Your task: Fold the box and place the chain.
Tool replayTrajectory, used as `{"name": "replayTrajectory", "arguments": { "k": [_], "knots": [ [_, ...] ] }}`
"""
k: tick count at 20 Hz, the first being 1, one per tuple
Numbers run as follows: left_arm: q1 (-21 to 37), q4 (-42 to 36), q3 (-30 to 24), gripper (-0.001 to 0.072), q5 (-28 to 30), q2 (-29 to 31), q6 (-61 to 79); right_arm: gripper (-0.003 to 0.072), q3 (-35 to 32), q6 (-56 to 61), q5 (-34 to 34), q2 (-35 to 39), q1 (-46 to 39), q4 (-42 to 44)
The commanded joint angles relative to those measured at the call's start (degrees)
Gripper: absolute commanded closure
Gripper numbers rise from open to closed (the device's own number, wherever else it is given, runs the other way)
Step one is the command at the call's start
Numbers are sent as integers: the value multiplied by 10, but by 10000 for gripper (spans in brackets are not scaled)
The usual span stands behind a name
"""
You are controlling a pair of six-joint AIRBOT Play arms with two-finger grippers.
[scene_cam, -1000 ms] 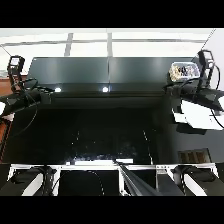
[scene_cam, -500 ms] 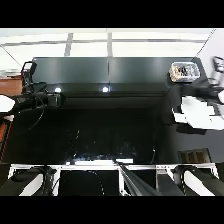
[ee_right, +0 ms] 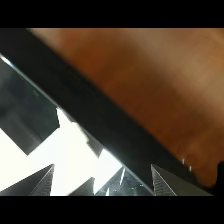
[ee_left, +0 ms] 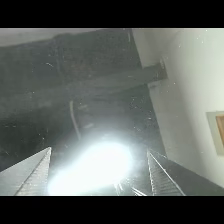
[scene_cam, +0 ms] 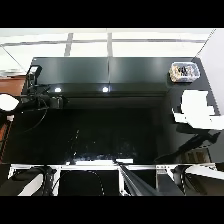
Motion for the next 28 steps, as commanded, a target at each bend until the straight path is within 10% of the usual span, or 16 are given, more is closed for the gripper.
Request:
{"name": "replayTrajectory", "arguments": {
  "k": [1,7,9,10,15,22,28],
  "knots": [
    [0,-3,0,7,-1,-11,0,-32,88,-184,127,-118,-16,42],
    [0,-18,0,7,-2,-11,0,-16,91,-282,62,-134,60,40],
    [0,-18,0,7,-2,-11,0,505,92,-282,93,-133,71,36],
    [0,-18,0,7,-2,-11,0,611,92,-282,116,-128,73,40],
    [0,-18,0,7,-2,-11,0,672,61,-238,138,-29,110,68],
    [-1,-39,-1,7,-7,-11,0,672,-161,-222,70,201,252,230],
    [-49,-69,-1,7,12,-39,-1,672,-441,-249,-161,355,505,461]
  ]
}}
